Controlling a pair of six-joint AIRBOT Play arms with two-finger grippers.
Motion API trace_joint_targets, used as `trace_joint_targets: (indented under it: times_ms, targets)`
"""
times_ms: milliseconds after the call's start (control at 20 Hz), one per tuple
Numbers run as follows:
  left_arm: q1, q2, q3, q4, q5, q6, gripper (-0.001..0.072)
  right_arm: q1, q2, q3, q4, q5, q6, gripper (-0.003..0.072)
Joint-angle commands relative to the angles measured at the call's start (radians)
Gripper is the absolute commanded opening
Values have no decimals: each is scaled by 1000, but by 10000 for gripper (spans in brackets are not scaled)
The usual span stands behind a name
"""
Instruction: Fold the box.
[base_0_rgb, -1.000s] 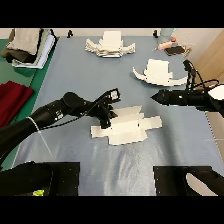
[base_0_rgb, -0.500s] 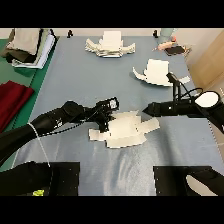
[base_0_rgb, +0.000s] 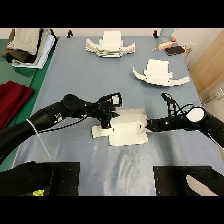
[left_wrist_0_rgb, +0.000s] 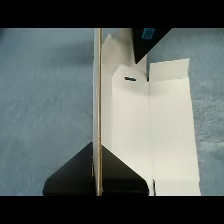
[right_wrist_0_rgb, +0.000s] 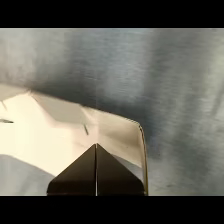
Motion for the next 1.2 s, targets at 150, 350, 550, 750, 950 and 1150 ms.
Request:
trace_joint_targets:
  times_ms: [150, 350, 550, 750, 950, 1150]
  targets:
    - [0, -3, -5, 2, -12, -4, 15, 0, -2, -12, -50, -66, 35, 2]
    - [-10, -17, -70, -27, 29, -4, 15, 2, -2, -11, -22, -64, 35, 2]
    - [-58, -17, -104, -39, 95, -1, 15, 2, -2, -11, -14, -61, 35, 2]
    - [-75, -8, -109, -37, 150, 0, 15, 2, 2, -7, -3, -61, 35, 2]
    - [-73, 49, -104, 10, 188, 0, 15, 2, 53, 45, -10, -80, 35, 2]
    - [-57, 58, -87, 10, 172, -1, 15, 2, 100, 109, -16, -84, 35, 2]
